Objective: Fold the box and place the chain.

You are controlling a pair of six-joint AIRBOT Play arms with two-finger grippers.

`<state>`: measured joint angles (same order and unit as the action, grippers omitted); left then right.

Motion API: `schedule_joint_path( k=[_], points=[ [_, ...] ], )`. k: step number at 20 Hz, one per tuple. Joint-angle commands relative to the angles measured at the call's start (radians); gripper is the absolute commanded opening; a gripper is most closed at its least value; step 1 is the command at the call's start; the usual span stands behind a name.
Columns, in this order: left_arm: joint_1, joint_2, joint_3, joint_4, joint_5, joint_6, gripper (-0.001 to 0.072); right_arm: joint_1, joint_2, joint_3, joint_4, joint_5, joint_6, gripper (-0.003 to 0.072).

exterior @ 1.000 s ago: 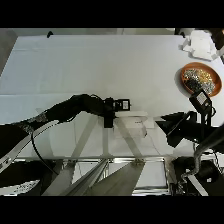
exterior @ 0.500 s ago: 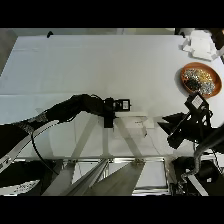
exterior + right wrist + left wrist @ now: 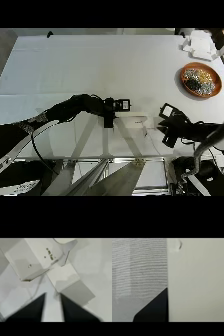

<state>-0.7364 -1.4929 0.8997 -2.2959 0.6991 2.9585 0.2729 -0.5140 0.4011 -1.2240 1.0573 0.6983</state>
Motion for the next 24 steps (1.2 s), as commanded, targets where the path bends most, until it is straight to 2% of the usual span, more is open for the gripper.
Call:
schedule_joint_path(
  k=[1,6,7,8,9,13,16,21,24],
  points=[
    [-0.001,-0.001,-0.001,0.001,0.000,0.000,0.0009,0.000,-0.162,-0.014,-0.004,-0.036,-0.162,0.0487],
    [-0.001,-0.001,-0.001,0.000,0.000,0.000,0.0009,0.077,-0.206,-0.016,-0.007,0.025,-0.180,0.0487],
    [-0.001,-0.001,-0.001,0.001,0.000,0.000,0.0009,0.083,-0.206,-0.020,-0.006,0.029,-0.180,0.0528],
    [-0.001,-0.001,-0.001,0.000,0.000,0.000,0.0009,0.084,-0.206,-0.034,-0.011,0.016,-0.184,0.0654],
    [-0.001,-0.001,-0.001,0.000,0.000,0.000,0.0009,0.095,-0.206,-0.051,-0.011,-0.016,-0.188,0.0712],
    [-0.001,-0.001,-0.001,0.001,0.000,0.000,0.0009,0.246,-0.204,-0.123,-0.020,-0.226,-0.202,0.0711],
    [-0.001,-0.001,-0.001,0.001,0.000,0.000,0.0009,0.325,-0.205,-0.161,-0.049,-0.415,-0.061,0.0710],
    [-0.001,-0.001,-0.001,0.000,0.000,0.000,0.0009,0.328,-0.205,-0.161,-0.072,-0.504,-0.040,0.0699],
    [-0.001,-0.001,-0.001,0.000,0.000,0.000,0.0009,0.328,-0.204,-0.160,-0.073,-0.505,-0.040,0.0698]
  ],
)
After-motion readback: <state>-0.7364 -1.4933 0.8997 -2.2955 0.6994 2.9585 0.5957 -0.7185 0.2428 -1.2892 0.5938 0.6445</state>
